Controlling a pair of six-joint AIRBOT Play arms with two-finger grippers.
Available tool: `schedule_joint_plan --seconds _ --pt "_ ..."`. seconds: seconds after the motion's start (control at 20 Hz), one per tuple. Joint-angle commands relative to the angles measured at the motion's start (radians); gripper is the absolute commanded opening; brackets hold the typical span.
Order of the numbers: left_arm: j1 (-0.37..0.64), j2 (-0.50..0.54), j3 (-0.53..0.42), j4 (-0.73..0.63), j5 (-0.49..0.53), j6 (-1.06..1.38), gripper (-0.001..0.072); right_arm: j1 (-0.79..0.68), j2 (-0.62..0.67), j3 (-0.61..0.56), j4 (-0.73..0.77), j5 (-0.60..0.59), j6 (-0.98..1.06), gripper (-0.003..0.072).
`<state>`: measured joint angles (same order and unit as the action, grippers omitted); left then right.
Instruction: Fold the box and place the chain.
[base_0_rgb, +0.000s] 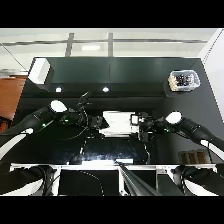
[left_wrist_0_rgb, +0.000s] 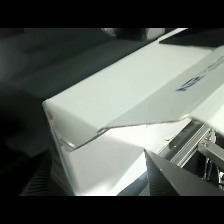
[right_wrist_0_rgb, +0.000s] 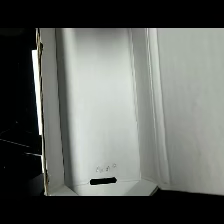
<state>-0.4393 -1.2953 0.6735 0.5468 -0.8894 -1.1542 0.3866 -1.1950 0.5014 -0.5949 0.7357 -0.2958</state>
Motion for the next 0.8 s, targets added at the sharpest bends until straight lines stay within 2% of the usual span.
schedule_joint_plan --seconds 0.0,0.05,0.35,0.55,0.75 --pt "-0.019 0.001 0.020 0.042 0.026 -0.070 0.0513 0.001 0.000 0.000 0.000 -0.001 0.000 0.0529" --pt "-0.020 0.001 0.027 0.061 0.021 -0.078 0.0472 0.001 0.000 0.000 0.000 -0.001 0.000 0.0529" --pt "-0.026 0.001 0.042 0.090 0.017 -0.114 0.0472 0.001 0.000 0.000 0.000 -0.008 0.000 0.0529" --pt "-0.075 0.001 0.061 0.224 0.027 -0.233 0.0472 0.001 0.000 0.000 0.000 -0.008 0.000 0.0529" --pt "-0.159 0.000 0.109 0.373 0.084 -0.397 0.0472 0.001 0.000 0.000 0.000 -0.008 0.000 0.0529"
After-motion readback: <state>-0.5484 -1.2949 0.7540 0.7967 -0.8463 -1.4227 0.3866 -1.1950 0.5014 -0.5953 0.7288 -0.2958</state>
